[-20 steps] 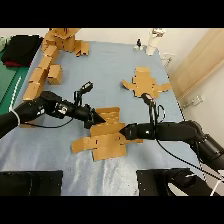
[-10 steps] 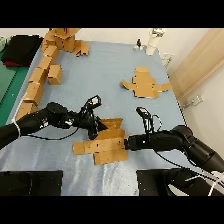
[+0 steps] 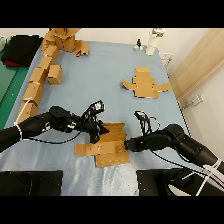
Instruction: Fold the box.
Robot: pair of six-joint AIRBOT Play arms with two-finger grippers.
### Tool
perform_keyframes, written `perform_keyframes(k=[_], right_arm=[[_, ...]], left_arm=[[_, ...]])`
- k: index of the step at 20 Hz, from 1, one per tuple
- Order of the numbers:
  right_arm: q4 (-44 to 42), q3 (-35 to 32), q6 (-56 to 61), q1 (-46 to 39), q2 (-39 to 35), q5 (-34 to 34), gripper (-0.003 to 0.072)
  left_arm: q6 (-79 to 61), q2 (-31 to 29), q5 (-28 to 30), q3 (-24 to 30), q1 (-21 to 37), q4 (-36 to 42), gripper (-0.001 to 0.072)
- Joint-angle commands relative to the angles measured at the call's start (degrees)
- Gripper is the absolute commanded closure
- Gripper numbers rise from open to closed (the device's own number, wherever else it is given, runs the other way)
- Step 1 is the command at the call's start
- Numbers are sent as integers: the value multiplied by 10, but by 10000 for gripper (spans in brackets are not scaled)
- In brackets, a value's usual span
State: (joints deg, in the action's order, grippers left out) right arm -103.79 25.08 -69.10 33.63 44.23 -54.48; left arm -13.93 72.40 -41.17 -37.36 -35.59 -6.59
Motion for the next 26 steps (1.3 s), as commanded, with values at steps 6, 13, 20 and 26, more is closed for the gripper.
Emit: perform_keyframes(k=[6,13,20,26], right_arm=[[40,0,31,1,7,0,683],[39,0,31,1,7,0,683],[39,0,31,1,7,0,683],[40,0,31,1,7,19,683]], left_arm=[[1,0,-15,22,-1,-1,698],[61,0,-15,22,0,-58,697],[75,-5,-31,22,37,-86,698],[72,-9,-65,21,41,-87,698]])
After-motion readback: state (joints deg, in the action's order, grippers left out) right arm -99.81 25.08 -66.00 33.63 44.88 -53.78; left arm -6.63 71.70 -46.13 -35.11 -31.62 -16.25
